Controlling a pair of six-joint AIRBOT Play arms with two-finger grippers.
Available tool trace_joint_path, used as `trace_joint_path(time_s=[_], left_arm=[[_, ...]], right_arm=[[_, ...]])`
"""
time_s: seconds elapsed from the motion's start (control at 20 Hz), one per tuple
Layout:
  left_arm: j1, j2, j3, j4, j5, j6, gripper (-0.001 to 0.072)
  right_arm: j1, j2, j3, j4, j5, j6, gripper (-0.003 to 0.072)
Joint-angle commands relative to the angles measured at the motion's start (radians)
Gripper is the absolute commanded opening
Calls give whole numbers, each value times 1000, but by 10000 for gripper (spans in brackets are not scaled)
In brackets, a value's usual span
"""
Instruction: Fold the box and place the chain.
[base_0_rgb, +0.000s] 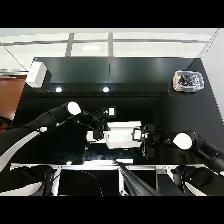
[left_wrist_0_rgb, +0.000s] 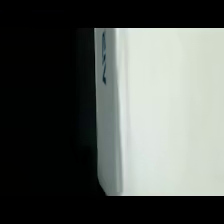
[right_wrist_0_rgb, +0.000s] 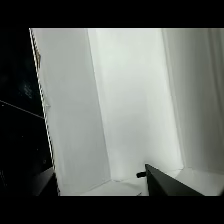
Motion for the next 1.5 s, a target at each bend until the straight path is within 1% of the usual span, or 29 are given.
trace_joint_path(time_s=[0.0,0.25,0.35,0.45,0.5,0.55,0.7,0.75,0.8,0.85,0.9,1.0,1.05,1.1,1.25,1.45], left_arm=[[0,0,0,1,1,1,20],[0,0,0,1,1,0,20],[0,0,0,1,1,0,20],[0,0,0,1,1,0,20],[0,0,0,1,1,0,20],[0,0,0,1,1,0,20],[0,0,0,1,0,0,20],[0,0,0,0,0,0,20],[0,0,0,0,0,0,20],[0,0,0,0,0,0,20],[0,0,0,0,0,0,20],[0,0,0,0,0,0,20],[0,0,0,0,0,0,20],[0,0,0,0,1,0,20],[0,0,0,0,1,0,20],[0,0,0,0,0,0,20]], right_arm=[[-26,65,0,2,-17,29,621],[-33,70,35,23,-26,32,621],[-68,69,56,24,-21,43,622],[-121,51,69,53,18,43,622],[-143,29,71,87,60,32,623],[-150,11,72,85,68,12,623],[-160,-12,78,79,-2,7,623],[-160,-12,80,79,5,4,623],[-160,-12,80,72,24,-19,623],[-160,-12,80,34,41,-21,623],[-160,-12,80,-5,87,-21,623],[-159,-12,79,-37,224,-23,622],[-159,-12,76,-45,274,-24,622],[-156,-12,72,-73,294,-27,622],[-143,-12,66,-97,289,-68,622],[-50,-12,66,-96,253,-97,622]])
